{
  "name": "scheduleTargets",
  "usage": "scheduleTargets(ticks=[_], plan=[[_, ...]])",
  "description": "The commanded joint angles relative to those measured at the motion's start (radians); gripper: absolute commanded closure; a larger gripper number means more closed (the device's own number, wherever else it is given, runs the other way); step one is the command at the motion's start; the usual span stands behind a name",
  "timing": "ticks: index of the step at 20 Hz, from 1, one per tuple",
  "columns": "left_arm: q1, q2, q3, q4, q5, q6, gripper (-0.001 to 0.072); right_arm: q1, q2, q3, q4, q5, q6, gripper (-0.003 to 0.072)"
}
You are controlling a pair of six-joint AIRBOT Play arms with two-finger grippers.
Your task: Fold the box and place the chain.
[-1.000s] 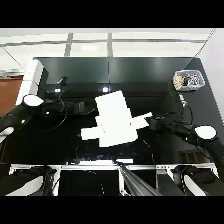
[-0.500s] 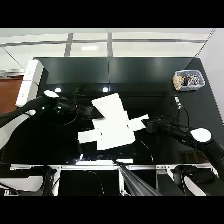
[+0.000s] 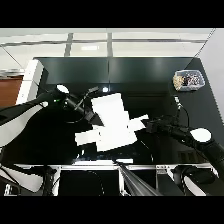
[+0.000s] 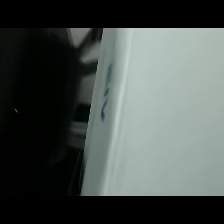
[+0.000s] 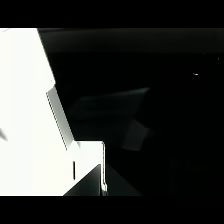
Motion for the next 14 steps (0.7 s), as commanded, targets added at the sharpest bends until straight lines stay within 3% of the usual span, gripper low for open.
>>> scheduleTargets(ticks=[1,10,13,14], plan=[[0.001,-0.038,0.038,0.039,-0.050,0.014,0.0429,0.001,0.001,-0.001,-0.001,0.008,0.000,0.0673],[0.022,-0.038,0.038,0.033,0.002,0.013,0.0444,0.001,0.001,0.000,-0.004,0.017,0.000,0.0674],[0.019,-0.038,0.038,0.027,0.016,0.016,0.0539,0.001,0.001,-0.001,-0.004,0.017,0.000,0.0673],[0.016,-0.038,0.038,0.028,0.016,0.020,0.0607,0.001,0.001,-0.001,-0.004,0.017,0.000,0.0674]])
